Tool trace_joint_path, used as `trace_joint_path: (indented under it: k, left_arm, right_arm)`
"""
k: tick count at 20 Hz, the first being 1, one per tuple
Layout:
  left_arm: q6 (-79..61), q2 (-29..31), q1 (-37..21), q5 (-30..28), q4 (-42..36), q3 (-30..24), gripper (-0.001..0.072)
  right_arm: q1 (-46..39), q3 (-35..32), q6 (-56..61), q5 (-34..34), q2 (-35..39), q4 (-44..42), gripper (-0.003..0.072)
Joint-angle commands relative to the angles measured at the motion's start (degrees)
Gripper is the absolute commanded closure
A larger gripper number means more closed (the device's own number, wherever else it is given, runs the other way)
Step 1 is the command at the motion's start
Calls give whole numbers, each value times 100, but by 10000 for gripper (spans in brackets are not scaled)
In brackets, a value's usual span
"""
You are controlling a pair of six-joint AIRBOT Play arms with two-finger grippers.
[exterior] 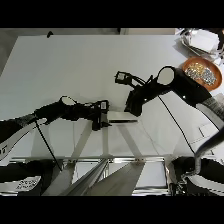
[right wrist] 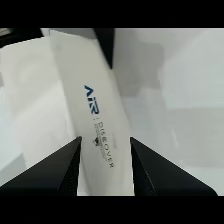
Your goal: Fold the box and place the chain.
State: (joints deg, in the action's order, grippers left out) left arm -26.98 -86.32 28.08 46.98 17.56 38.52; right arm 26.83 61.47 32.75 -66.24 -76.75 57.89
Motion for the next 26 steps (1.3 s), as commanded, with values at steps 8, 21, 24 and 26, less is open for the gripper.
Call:
trace_joint_path:
  k: [8, 21, 24, 26]
  left_arm:
    - [0, 4, -2, 0, 0, 7, 501]
    - [0, 4, -2, -2, 2, 7, 501]
    - [0, 4, -2, -2, 2, 7, 501]
    - [-2, 4, -2, -2, 2, 7, 501]
  right_arm:
    - [616, -4, 498, -181, 33, 813, 218]
    - [680, -4, 946, 92, 33, 1287, 430]
    - [680, -4, 946, 92, 33, 1285, 467]
    - [680, -7, 949, 133, 31, 1285, 468]
